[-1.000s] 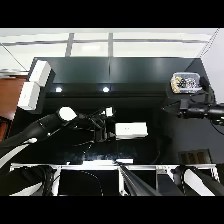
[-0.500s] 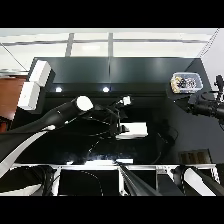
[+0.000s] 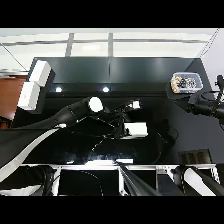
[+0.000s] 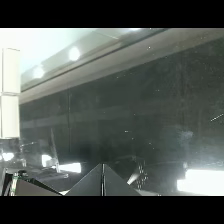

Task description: Fold the box and place the chain.

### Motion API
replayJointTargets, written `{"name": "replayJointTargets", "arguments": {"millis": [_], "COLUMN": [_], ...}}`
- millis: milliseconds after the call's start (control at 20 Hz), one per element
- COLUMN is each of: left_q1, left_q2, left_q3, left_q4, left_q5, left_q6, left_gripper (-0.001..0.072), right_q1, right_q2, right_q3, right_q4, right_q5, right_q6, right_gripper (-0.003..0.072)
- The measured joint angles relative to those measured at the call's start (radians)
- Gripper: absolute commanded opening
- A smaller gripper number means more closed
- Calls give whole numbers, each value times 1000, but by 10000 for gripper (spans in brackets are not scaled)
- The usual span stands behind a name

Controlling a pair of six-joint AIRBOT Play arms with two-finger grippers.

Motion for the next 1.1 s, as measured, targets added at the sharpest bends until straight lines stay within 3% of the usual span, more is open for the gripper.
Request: {"name": "replayJointTargets", "arguments": {"millis": [450, 1100], "left_q1": [-21, -138], "left_q2": [-3, -68], "left_q3": [3, 3], "left_q4": [25, 135], "left_q5": [10, 181], "left_q6": [-20, -27], "left_gripper": [705, 704], "right_q1": [0, 0], "right_q2": [0, 0], "right_q3": [0, 0], "right_q4": [0, -3], "right_q5": [-1, 0], "right_q6": [-2, -1], "right_gripper": [16, 16]}}
